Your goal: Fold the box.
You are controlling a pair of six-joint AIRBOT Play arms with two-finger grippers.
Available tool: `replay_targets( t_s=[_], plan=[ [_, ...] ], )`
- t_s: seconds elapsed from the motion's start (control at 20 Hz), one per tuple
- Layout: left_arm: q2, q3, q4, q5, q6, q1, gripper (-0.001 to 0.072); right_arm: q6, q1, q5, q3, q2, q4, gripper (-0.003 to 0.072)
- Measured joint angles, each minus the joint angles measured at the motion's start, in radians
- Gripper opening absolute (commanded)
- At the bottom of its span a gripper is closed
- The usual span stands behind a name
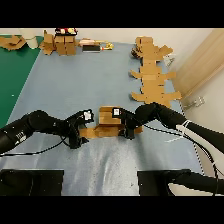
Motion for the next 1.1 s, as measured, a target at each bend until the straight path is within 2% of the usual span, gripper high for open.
replay_targets(
  t_s=[0.25, 0.4, 0.6, 0.65, 0.7, 0.75, 1.1],
  plan=[
    [-0.093, -0.004, -0.154, 0.092, 0.191, -0.023, 0.0602, 0.0, 0.0, 0.0, 0.0, 0.0, 0.0, 0.0447],
    [-0.142, 0.006, -0.201, 0.148, 0.257, -0.012, 0.0601, 0.0, 0.0, 0.0, 0.0, 0.0, 0.0, 0.0447],
    [-0.184, 0.029, -0.228, 0.148, 0.317, 0.022, 0.06, 0.0, 0.0, 0.0, 0.0, 0.0, 0.0, 0.0447],
    [-0.194, 0.035, -0.234, 0.137, 0.333, 0.024, 0.0575, 0.0, 0.0, 0.0, 0.0, 0.0, 0.0, 0.0447],
    [-0.204, 0.041, -0.248, 0.12, 0.348, 0.028, 0.0436, 0.0, 0.0, 0.0, 0.0, 0.0, 0.0, 0.0447],
    [-0.214, 0.047, -0.26, 0.105, 0.368, 0.029, 0.0367, 0.0, 0.0, 0.0, 0.0, 0.0, 0.0, 0.0446],
    [-0.245, 0.06, -0.338, 0.061, 0.455, 0.034, 0.0367, 0.0, 0.0, 0.0, 0.0, 0.0, 0.0, 0.0447]
  ],
)
